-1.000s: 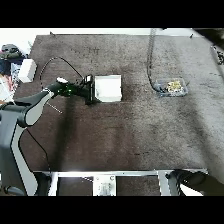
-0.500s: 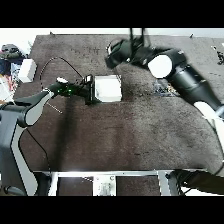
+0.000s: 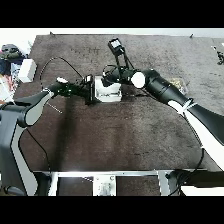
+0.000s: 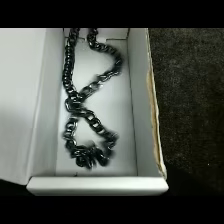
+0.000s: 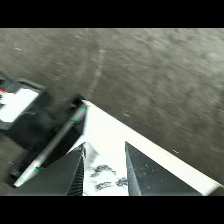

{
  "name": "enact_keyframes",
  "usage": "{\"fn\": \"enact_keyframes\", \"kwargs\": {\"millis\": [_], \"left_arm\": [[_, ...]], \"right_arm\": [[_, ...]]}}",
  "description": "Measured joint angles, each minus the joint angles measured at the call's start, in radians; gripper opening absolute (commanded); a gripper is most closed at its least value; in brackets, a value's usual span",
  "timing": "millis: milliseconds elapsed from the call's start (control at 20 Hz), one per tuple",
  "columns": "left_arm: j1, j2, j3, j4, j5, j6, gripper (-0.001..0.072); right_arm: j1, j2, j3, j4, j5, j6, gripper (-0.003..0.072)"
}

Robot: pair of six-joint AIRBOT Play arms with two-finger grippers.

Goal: Fold the box and place the chain.

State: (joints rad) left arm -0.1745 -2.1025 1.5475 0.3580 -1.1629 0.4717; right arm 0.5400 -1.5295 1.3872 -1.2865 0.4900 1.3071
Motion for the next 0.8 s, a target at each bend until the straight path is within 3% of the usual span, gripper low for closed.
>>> {"fn": "enact_keyframes", "kwargs": {"millis": [200,450,550,800], "left_arm": [[0.0,0.0,0.0,0.0,0.0,0.0,0.0163],[0.0,0.0,0.0,0.0,0.0,0.0,0.0163],[0.0,0.0,0.0,0.0,0.0,0.0,0.0163],[0.0,0.0,0.0,0.0,0.0,0.0,0.0163]], "right_arm": [[-0.131,0.063,-0.052,-0.006,0.136,0.041,0.0276],[-0.346,0.175,-0.247,-0.008,0.237,0.151,0.0276],[-0.418,0.193,-0.323,-0.01,0.24,0.209,0.0276],[-0.515,0.171,-0.433,-0.009,0.12,0.336,0.0277]]}}
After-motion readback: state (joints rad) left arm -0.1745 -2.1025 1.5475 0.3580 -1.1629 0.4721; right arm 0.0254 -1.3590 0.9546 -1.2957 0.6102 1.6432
